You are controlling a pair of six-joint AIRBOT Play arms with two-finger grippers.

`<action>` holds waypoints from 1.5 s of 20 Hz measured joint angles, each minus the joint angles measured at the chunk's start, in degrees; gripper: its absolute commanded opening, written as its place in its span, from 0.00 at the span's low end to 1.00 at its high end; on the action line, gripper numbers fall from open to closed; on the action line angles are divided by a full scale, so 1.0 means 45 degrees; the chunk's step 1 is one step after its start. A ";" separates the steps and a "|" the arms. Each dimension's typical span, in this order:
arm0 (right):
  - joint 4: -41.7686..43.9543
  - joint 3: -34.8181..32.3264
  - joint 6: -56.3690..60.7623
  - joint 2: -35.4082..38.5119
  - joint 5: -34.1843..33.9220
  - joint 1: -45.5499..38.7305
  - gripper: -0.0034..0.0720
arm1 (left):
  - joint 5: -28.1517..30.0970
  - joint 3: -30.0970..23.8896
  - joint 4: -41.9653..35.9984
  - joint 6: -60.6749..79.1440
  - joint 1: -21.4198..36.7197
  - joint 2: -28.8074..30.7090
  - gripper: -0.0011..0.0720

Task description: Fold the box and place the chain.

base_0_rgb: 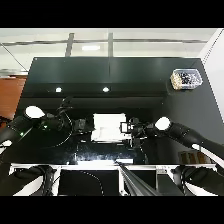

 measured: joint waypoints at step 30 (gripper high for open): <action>0.0005 0.0000 0.0005 0.0000 -0.0015 0.0000 0.75 | 0.2147 0.2341 0.9005 -1.1589 -0.7082 -0.0923 0.83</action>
